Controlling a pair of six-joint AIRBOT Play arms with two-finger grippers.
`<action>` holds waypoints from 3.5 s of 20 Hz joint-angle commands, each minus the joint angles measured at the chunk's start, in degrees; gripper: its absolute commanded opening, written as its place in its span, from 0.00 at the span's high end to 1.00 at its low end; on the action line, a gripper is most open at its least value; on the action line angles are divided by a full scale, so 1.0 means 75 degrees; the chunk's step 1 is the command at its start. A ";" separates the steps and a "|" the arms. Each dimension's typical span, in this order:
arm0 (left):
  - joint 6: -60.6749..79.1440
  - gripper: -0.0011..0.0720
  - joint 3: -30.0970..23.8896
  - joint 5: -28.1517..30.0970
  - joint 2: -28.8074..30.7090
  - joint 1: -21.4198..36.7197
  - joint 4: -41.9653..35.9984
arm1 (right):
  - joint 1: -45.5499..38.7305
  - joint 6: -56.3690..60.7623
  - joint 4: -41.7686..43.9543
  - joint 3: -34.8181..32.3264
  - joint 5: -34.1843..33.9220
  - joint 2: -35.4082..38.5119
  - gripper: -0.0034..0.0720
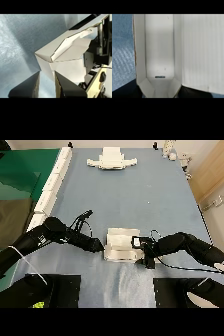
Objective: Fold the box.
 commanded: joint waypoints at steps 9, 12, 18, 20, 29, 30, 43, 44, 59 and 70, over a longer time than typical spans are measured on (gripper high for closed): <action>-0.7207 0.56 0.1480 0.1075 -0.0023 -0.3276 0.4849 | 0.0003 0.0003 0.0000 0.0006 0.0000 0.0000 0.25; -0.8163 0.56 0.1652 0.0962 -0.0242 -0.3771 0.5155 | 0.0003 0.0003 0.0000 0.0006 0.0000 0.0000 0.25; -1.0261 0.56 0.2824 -0.0090 -0.1547 -0.4841 0.6557 | 0.0003 0.0003 0.0000 0.0006 0.0000 0.0000 0.25; -1.0806 0.56 0.3226 -0.0595 -0.1932 -0.5042 0.6968 | 0.0003 0.0003 0.0000 0.0006 0.0000 0.0000 0.25; -1.1465 0.56 0.3605 -0.0933 -0.3025 -0.5450 0.7426 | 0.0003 0.0003 0.0000 0.0006 0.0000 0.0000 0.25; -1.1465 0.56 0.3608 -0.0836 -0.3060 -0.5450 0.7437 | 0.0003 0.0003 0.0000 0.0006 0.0000 0.0000 0.25; -1.1575 0.36 0.3608 -0.0714 -0.3063 -0.5450 0.7411 | 0.0003 0.0003 0.0000 0.0006 0.0000 0.0000 0.25; -1.1619 0.19 0.3608 -0.0726 -0.3054 -0.5450 0.7408 | 0.0003 0.0003 0.0000 0.0006 0.0000 0.0000 0.25; -1.1663 0.31 0.3608 -0.0755 -0.3057 -0.5450 0.7437 | 0.0003 0.0003 0.0000 0.0006 0.0000 0.0000 0.25; -1.0891 0.45 0.4328 -0.2349 -0.0734 -0.5447 0.7414 | 0.0003 0.0003 0.0000 0.0006 0.0000 0.0000 0.25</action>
